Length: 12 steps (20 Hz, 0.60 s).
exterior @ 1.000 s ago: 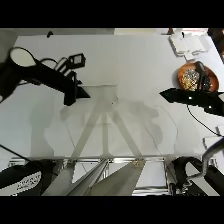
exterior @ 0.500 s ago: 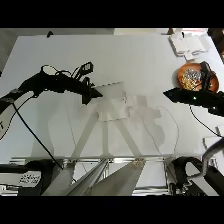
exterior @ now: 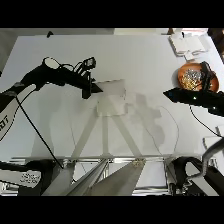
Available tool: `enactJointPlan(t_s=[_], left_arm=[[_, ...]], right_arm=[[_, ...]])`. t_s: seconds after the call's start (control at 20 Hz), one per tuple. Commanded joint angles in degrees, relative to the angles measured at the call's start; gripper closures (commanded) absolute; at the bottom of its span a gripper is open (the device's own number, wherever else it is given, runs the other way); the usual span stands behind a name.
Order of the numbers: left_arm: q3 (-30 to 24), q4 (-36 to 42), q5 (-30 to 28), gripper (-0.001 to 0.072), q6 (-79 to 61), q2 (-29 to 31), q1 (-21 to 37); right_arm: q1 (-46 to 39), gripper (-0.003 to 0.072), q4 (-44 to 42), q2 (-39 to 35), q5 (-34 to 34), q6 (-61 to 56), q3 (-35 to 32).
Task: Fold the box and place the chain.
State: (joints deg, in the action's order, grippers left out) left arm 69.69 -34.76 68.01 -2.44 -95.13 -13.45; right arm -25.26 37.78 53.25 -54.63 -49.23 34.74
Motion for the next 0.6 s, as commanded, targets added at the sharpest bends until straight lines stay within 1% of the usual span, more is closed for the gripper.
enactJointPlan(t_s=[0.0,0.05,0.15,0.3,0.55], left_arm=[[1.01,-1.49,2.4,0.0707,1.33,-2.45,-1.05],[1.01,-1.99,1.73,0.0706,0.48,-3.43,-1.46],[1.01,-3.5,-1.38,0.0704,-3.13,-4.76,-2.25],[1.01,-3.87,-6.43,0.0703,-4.02,-5.25,-2.95],[1.01,-3.67,-6.64,0.0703,-4.02,-6.54,-3.08]], right_arm=[[-0.04,0.0391,-0.07,-0.04,-0.02,0.0,0.07],[-0.04,0.0391,-0.07,-0.04,-0.02,-0.02,0.07],[-0.04,0.0391,-0.04,-0.04,-0.02,0.0,0.07],[-0.04,0.0391,-0.04,-0.04,0.02,0.0,0.07],[-0.04,0.0391,-0.04,-0.04,0.04,0.0,0.07]])
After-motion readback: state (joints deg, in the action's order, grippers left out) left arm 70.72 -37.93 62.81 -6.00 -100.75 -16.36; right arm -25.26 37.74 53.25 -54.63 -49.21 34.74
